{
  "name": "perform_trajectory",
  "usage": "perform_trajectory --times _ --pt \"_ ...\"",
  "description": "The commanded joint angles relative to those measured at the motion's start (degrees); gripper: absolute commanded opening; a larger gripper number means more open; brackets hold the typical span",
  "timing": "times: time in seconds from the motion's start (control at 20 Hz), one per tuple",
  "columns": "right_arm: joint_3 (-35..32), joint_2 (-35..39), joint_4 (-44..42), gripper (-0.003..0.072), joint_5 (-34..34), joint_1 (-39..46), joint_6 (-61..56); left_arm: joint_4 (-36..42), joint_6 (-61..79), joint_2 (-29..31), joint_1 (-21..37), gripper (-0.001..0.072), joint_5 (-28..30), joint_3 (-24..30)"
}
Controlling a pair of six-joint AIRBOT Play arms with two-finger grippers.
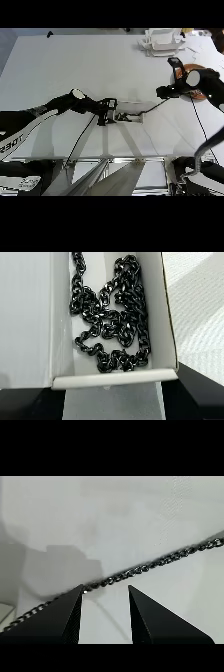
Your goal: Fold the box and place the chain.
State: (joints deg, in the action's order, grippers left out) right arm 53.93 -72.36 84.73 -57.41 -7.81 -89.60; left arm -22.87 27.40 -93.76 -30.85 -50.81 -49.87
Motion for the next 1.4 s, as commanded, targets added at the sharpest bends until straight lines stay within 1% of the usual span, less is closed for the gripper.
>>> perform_trajectory --times 0.0,0.2,0.45,0.5,0.55,0.6,0.8,0.85,0.9,0.95,1.0,1.15,1.35 --pt "0.0 -5.9 0.4 0.0328 -0.8 0.5 0.0 0.0 0.0 0.0 0.0 0.0209 0.0 0.0" --pt "-0.8 -7.8 0.4 0.0325 -0.2 0.5 0.0 0.0 0.0 0.0 0.0 0.0209 0.0 0.0" --pt "-3.5 -7.8 0.4 0.0320 3.9 0.5 -0.2 0.0 0.0 0.0 0.0 0.0209 0.0 0.0" --pt "-3.8 -7.8 0.4 0.0303 4.8 0.5 -0.2 0.0 0.0 0.0 0.0 0.0209 0.0 0.0" --pt "-3.8 -7.9 0.4 0.0254 5.0 0.5 -0.4 0.0 0.0 0.0 0.0 0.0209 0.0 0.0" --pt "-3.9 -7.9 0.3 0.0237 5.7 0.5 -0.4 0.0 0.0 0.0 0.0 0.0209 0.0 0.0" --pt "-3.9 -9.1 0.4 0.0220 5.8 0.5 -0.4 0.0 0.0 0.0 0.0 0.0209 0.0 0.0" --pt "-3.9 -9.7 0.4 0.0181 5.5 0.5 -0.4 0.0 0.0 0.0 0.0 0.0209 0.0 0.0" --pt "-4.0 -9.9 0.6 0.0035 5.1 0.5 -0.2 0.0 0.0 0.0 0.0 0.0209 0.0 0.0" --pt "-4.0 -9.7 0.7 0.0018 4.4 0.5 0.1 0.0 0.0 0.0 0.0 0.0209 0.0 0.0" --pt "-4.0 -9.4 1.2 0.0018 3.6 0.5 0.2 0.0 0.0 0.0 0.0 0.0209 0.0 0.0" --pt "-4.0 -5.7 1.4 0.0018 1.1 0.5 1.6 0.0 0.0 0.0 0.0 0.0209 0.0 0.0" --pt "-4.0 5.0 1.4 0.0018 -3.4 -0.3 1.8 0.0 0.0 0.0 0.0 0.0209 0.0 0.0"
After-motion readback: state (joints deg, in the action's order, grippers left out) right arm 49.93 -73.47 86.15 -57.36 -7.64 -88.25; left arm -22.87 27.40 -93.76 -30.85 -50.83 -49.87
